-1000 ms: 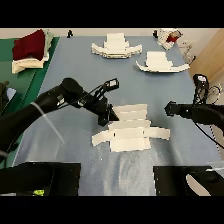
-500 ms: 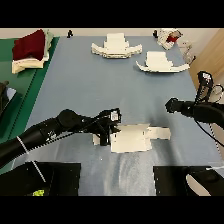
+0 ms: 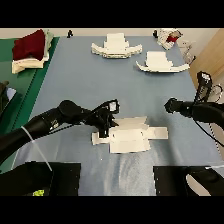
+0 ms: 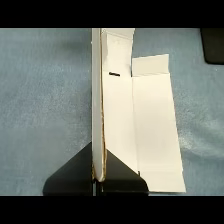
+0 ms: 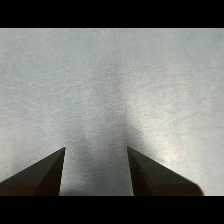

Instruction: Fold the box.

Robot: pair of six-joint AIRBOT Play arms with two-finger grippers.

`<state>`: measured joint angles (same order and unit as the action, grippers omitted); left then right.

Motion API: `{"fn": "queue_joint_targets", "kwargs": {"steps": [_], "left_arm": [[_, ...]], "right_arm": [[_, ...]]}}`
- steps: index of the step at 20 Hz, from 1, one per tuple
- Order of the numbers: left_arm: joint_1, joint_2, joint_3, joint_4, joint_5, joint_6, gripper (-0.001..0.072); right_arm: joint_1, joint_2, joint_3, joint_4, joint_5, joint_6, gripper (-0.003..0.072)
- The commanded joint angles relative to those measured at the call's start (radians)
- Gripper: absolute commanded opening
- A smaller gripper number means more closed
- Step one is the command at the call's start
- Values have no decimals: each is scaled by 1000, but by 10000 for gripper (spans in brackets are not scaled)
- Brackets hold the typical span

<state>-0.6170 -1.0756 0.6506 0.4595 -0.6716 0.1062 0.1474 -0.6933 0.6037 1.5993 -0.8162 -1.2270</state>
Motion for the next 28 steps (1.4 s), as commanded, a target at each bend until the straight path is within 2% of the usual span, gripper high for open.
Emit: {"fn": "queue_joint_targets", "kwargs": {"steps": [1,3,8,15,19,20,21,25,28], "left_arm": [[31,-96,77,16,-104,-2,11],[31,-136,108,16,-128,-2,11],[31,-183,113,21,-136,-8,12],[31,-189,113,96,-153,-123,12],[31,-189,112,103,-223,-132,12],[31,-189,112,103,-233,-132,12],[31,-189,112,102,-237,-132,12],[31,-170,116,98,-187,-130,10],[30,-84,114,98,-113,-130,6]], "right_arm": [[0,-18,0,15,0,1,591],[0,-29,0,21,0,1,590],[0,-37,0,21,0,0,590],[0,-37,0,25,-1,0,590],[0,-37,0,39,-8,0,587],[0,-37,0,41,-10,0,576],[0,-37,0,48,-14,0,509],[0,-37,0,51,-35,-1,500],[0,-37,0,51,-48,-1,500]]}}
